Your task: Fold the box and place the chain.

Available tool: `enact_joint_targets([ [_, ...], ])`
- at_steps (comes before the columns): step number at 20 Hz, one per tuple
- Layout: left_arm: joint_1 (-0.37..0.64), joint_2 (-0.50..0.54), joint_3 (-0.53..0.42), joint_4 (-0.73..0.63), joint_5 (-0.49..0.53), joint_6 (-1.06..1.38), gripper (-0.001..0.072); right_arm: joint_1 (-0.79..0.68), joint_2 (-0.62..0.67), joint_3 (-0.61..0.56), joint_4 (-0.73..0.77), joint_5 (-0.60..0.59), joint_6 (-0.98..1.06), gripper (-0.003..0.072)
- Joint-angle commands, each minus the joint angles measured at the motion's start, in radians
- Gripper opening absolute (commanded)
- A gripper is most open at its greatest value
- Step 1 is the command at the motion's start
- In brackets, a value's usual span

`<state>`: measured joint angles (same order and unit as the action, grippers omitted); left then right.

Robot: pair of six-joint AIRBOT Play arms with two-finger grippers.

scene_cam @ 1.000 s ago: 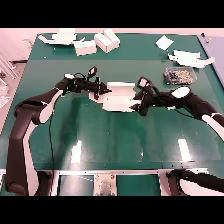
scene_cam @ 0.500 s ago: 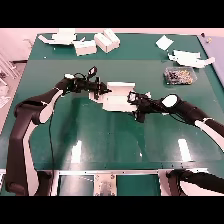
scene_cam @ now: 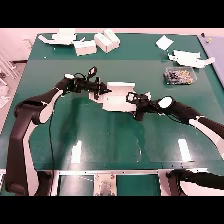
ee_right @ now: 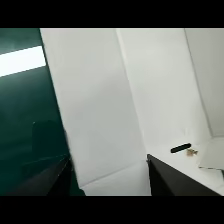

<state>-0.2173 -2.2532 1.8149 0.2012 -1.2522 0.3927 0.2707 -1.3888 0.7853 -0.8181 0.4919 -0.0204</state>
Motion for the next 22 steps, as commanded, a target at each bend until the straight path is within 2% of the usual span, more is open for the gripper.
enact_joint_targets([
  [1, 0.0, 0.0, 0.0, 0.0, -0.001, 0.001, 0.0022, -0.003, -0.006, 0.019, 0.048, -0.066, -0.047, 0.0572],
  [4, 0.0, 0.0, 0.0, 0.0, 0.0, 0.0, 0.0022, -0.029, -0.005, 0.046, 0.127, -0.066, -0.113, 0.0572],
  [7, 0.0, 0.0, 0.0, 0.0, 0.0, 0.001, 0.0022, -0.053, -0.005, 0.064, 0.138, -0.065, -0.142, 0.0572],
  [9, 0.0, 0.0, 0.0, 0.0, 0.0, 0.0, 0.0022, -0.066, -0.006, 0.065, 0.138, -0.064, -0.149, 0.0651],
  [11, 0.0, 0.0, 0.0, 0.0, 0.0, 0.001, 0.0022, -0.069, -0.006, 0.065, 0.138, -0.064, -0.15, 0.0689],
  [18, 0.0, 0.0, 0.0, 0.0, 0.0, 0.0, 0.0022, -0.099, -0.016, 0.07, 0.139, -0.06, -0.19, 0.0691],
  [22, 0.0, 0.0, 0.0, 0.0, 0.0, 0.0, 0.0022, -0.136, -0.049, 0.108, 0.161, -0.005, -0.201, 0.0691],
])
